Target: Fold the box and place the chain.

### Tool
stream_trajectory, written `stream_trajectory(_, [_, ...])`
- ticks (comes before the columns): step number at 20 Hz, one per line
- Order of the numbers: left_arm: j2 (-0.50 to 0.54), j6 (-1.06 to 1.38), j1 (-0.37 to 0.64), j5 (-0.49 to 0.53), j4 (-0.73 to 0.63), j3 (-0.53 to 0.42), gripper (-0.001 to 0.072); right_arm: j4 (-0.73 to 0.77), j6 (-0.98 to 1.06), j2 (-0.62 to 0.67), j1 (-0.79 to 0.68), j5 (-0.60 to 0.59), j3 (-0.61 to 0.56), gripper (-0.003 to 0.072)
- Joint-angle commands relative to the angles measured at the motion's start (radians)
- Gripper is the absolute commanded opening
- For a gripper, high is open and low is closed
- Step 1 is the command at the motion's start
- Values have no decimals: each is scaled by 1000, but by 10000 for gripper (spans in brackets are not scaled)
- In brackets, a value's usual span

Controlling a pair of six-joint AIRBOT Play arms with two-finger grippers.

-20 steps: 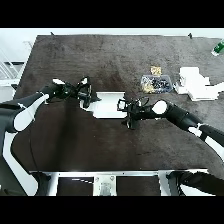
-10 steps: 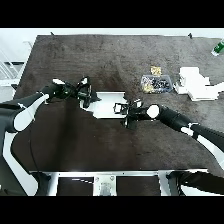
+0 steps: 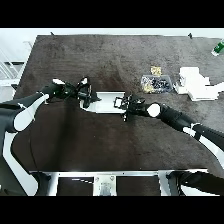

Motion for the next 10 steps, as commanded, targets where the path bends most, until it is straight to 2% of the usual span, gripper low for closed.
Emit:
stream_trajectory(1, [0,0,-1,0,0,0,20,2,11,8,-2,-16,9,573])
stream_trajectory(5, [0,0,-1,0,0,0,20,24,10,6,-35,-14,27,573])
stream_trajectory(10, [0,0,-1,0,0,0,20,61,5,-21,-82,76,66,574])
